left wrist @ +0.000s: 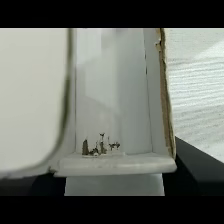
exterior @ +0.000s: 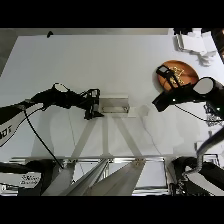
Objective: Fold the box and place the chain.
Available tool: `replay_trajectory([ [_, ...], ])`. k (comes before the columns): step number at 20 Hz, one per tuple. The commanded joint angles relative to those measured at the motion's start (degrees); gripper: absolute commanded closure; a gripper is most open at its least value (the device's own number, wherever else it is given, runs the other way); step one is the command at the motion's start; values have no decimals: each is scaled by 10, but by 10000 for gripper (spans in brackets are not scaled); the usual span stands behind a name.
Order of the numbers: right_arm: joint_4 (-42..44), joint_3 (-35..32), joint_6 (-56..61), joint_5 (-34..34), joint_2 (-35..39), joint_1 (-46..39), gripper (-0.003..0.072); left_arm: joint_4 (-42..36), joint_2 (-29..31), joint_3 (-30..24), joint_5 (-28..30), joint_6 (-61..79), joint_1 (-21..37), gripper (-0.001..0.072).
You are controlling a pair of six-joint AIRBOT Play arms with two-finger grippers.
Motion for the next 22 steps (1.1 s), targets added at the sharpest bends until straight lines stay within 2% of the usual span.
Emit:
replay_trajectory([
  [1,-4,-42,117,2,-9,-44,684,0,0,0,0,0,0,561],
  [5,122,-90,116,-3,-45,-43,684,0,1,0,0,0,0,561],
  [8,183,-93,110,-27,-99,-27,685,0,0,0,0,0,0,561],
  [11,278,-93,54,-27,-155,5,686,0,0,0,0,0,0,561],
  [14,369,-93,5,-26,-170,33,686,0,0,0,0,0,0,561],
  [19,395,-93,-7,0,-159,33,683,0,0,0,0,0,0,561],
  [22,368,-93,-8,-12,-129,26,681,0,0,0,0,0,0,561],
])
